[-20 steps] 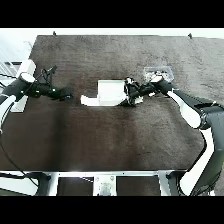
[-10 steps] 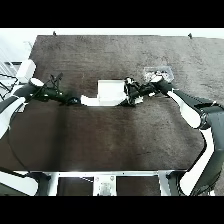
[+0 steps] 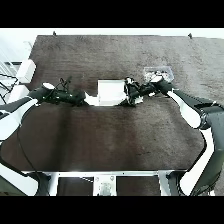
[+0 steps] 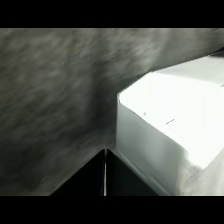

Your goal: Fold the box and place the chain.

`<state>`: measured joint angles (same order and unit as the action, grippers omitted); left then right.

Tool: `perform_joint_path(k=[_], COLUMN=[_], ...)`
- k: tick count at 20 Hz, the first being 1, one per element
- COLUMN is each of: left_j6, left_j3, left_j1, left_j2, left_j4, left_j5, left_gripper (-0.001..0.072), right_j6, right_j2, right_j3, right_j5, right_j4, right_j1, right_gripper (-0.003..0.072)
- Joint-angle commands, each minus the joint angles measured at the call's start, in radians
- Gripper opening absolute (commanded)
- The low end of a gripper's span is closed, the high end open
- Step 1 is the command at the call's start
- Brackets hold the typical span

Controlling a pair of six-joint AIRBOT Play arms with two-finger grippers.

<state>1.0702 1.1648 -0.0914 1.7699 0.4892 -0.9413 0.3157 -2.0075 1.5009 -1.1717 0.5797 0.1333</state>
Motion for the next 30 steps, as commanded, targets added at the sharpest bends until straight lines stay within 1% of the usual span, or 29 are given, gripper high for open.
perform_joint_path(k=[1, 4, 5, 6, 11, 17, 22, 25, 27, 30], left_j6=[-0.05, -0.05, -0.053, -0.062, -0.085, -0.083, -0.073, -0.047, -0.02, 0.066], left_j3=[0.041, 0.071, 0.071, 0.071, 0.071, 0.071, 0.071, 0.073, 0.093, 0.145], left_j1=[-0.012, -0.012, -0.012, -0.012, -0.013, -0.071, -0.071, -0.074, -0.08, -0.096], left_j2=[0.007, 0.006, 0.003, 0.001, -0.002, -0.003, -0.003, -0.003, -0.003, -0.005], left_j4=[-0.079, -0.099, -0.117, -0.133, -0.155, -0.162, -0.159, -0.159, -0.117, -0.005], left_j5=[-0.014, -0.049, -0.051, -0.053, -0.071, -0.053, -0.063, -0.049, -0.047, -0.045], left_gripper=[0.0018, 0.002, 0.0079, 0.025, 0.0258, 0.0258, 0.0256, 0.0256, 0.0256, 0.0256], right_j6=[0.0, 0.0, 0.0, 0.0, 0.0, 0.0, 0.0, 0.0, 0.0, 0.0], right_j2=[0.001, 0.001, 0.001, 0.001, 0.001, 0.001, 0.001, 0.001, 0.001, 0.001], right_j3=[0.0, 0.0, 0.0, 0.0, 0.0, 0.0, 0.0, 0.0, 0.0, 0.0], right_j5=[0.0, 0.0, 0.0, 0.0, 0.0, 0.0, 0.0, 0.0, 0.0, 0.0], right_j4=[0.0, 0.0, 0.0, 0.0, 0.0, 0.0, 0.0, 0.0, 0.0, 0.0], right_j1=[0.0, 0.0, 0.0, 0.0, 0.0, 0.0, 0.0, 0.0, 0.0, 0.0], right_gripper=[0.0567, 0.0567, 0.0567, 0.0567, 0.0567, 0.0567, 0.0566, 0.0567, 0.0567, 0.0567])
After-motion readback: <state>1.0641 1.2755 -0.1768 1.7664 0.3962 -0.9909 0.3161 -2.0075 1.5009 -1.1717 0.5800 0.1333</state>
